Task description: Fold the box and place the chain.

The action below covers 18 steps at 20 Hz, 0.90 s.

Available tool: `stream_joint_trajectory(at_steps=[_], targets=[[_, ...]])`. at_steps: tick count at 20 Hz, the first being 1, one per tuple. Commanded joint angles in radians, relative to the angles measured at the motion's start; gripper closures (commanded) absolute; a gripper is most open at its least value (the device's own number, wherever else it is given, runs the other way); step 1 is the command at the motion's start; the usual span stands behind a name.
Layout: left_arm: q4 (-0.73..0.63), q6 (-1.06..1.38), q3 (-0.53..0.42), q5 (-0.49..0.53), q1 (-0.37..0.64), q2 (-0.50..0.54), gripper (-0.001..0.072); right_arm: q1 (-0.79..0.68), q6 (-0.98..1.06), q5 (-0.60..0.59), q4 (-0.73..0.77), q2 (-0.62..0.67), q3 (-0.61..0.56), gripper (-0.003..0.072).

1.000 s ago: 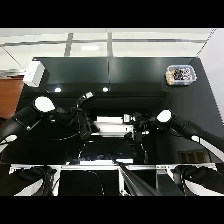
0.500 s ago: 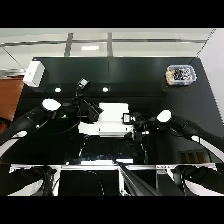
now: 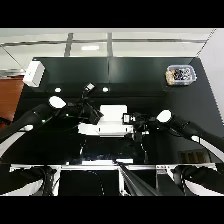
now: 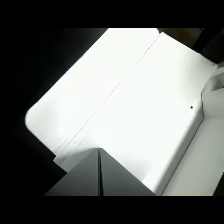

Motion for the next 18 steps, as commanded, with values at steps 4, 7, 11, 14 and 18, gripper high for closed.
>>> stream_joint_trajectory(at_steps=[4,7,11,14,18], targets=[[0.297,-0.001,0.04,-0.11,0.054,0.264,0.0685,0.001,0.001,-0.001,0.0,0.0,0.001,0.0242],[0.458,0.019,-0.006,-0.229,0.08,0.319,0.0682,0.001,0.002,-0.001,0.0,0.0,0.001,0.0242],[0.479,0.246,-0.1,-0.306,0.071,0.31,0.0391,0.001,0.001,-0.001,0.0,0.0,0.001,0.0242],[0.487,0.313,-0.148,-0.143,0.042,0.309,-0.0003,0.001,0.001,-0.001,0.0,0.0,0.001,0.0241],[0.486,0.359,-0.148,-0.064,-0.023,0.278,-0.0002,0.001,0.001,-0.001,0.0,0.0,0.001,0.0242]])
